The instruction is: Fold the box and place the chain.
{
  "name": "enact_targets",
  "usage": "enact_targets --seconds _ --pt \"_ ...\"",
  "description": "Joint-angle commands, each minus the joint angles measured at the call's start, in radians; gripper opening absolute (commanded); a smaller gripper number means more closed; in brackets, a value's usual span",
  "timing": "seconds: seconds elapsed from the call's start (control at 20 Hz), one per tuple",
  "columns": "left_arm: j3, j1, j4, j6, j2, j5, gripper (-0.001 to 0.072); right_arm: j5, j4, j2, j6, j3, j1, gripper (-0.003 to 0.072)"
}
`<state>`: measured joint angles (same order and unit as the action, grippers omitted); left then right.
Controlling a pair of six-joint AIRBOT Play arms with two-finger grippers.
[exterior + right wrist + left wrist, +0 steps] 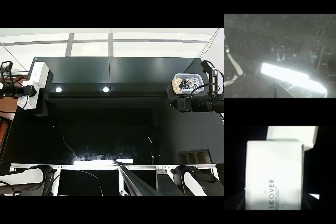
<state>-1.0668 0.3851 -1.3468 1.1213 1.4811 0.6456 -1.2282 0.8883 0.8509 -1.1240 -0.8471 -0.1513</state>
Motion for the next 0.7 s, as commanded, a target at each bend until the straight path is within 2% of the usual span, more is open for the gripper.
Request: enact_targets --seconds 0.0,0.05,0.1,0.15,0.3,0.5,0.6,0.65 --pt "-0.028 -0.014 0.002 -0.098 0.034 -0.059 0.0296 0.011 -0.001 0.000 -0.019 -0.001 0.001 0.0007" --pt "-0.028 -0.013 0.002 -0.097 0.034 -0.081 0.0309 0.016 -0.001 0.000 -0.025 -0.001 0.001 0.0007" --pt "-0.028 -0.014 0.000 -0.098 0.034 -0.096 0.0494 0.018 -0.001 0.000 -0.026 -0.001 0.001 0.0007" --pt "-0.029 -0.014 0.002 -0.095 0.032 -0.100 0.0720 0.018 -0.001 0.000 -0.027 -0.001 0.001 0.0007" --pt "-0.056 -0.017 -0.001 -0.081 0.002 -0.004 0.0719 0.018 -0.001 0.000 -0.028 -0.001 0.002 0.0009" --pt "-0.137 -0.018 0.003 -0.009 -0.094 0.217 0.0717 0.027 -0.002 0.000 -0.027 -0.002 0.006 0.0009" --pt "-0.155 -0.018 0.085 0.089 -0.152 0.342 0.0705 0.027 -0.001 0.000 -0.025 -0.002 0.006 0.0009" --pt "-0.155 -0.021 0.135 0.099 -0.174 0.393 0.0639 0.024 -0.001 0.000 -0.019 -0.002 0.006 0.0009"
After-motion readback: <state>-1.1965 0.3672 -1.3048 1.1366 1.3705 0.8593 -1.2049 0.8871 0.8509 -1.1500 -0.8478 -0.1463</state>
